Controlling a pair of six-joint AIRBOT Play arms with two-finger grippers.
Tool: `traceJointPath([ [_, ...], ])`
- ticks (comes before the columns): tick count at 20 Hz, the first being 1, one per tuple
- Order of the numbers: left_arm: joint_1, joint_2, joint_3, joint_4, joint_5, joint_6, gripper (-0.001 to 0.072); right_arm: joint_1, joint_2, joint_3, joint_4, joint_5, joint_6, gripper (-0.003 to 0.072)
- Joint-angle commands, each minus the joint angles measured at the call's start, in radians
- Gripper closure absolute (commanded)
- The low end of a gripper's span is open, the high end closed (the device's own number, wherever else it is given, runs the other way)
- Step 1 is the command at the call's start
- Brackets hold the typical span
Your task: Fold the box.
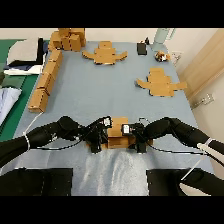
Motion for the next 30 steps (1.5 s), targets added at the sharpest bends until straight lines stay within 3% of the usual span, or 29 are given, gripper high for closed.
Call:
traceJointPath([
  [1,-0.005,0.0,0.001,-0.062,-0.001,0.032,0.0591,0.0,-0.001,0.0,0.0,0.0,0.0,0.0288],
  [3,-0.017,0.0,0.001,-0.079,-0.003,0.048,0.0588,0.0,-0.001,0.0,0.0,0.0,0.0,0.0289],
  [5,-0.024,-0.007,0.001,-0.079,-0.002,0.048,0.0332,0.0,-0.001,0.0,0.0,0.0,0.0,0.0288],
  [19,-0.025,-0.029,0.001,-0.148,0.004,0.051,0.0326,0.0,-0.001,0.0,0.0,0.0,0.0,0.0289],
  [20,-0.025,-0.029,0.001,-0.146,0.004,0.051,0.0162,0.0,-0.001,0.0,0.0,0.0,0.0,0.0289],
  [21,-0.024,-0.029,0.001,-0.146,0.004,0.051,0.0087,0.0,-0.001,0.0,0.0,0.0,0.0,0.0289],
  [27,-0.025,-0.029,0.001,-0.146,0.003,0.051,0.0088,0.0,-0.001,0.0,0.0,0.0,0.0,0.0288],
  [30,-0.025,-0.029,0.001,-0.145,0.003,0.051,0.0244,0.0,-0.001,0.0,0.0,0.0,0.0,0.0289],
])
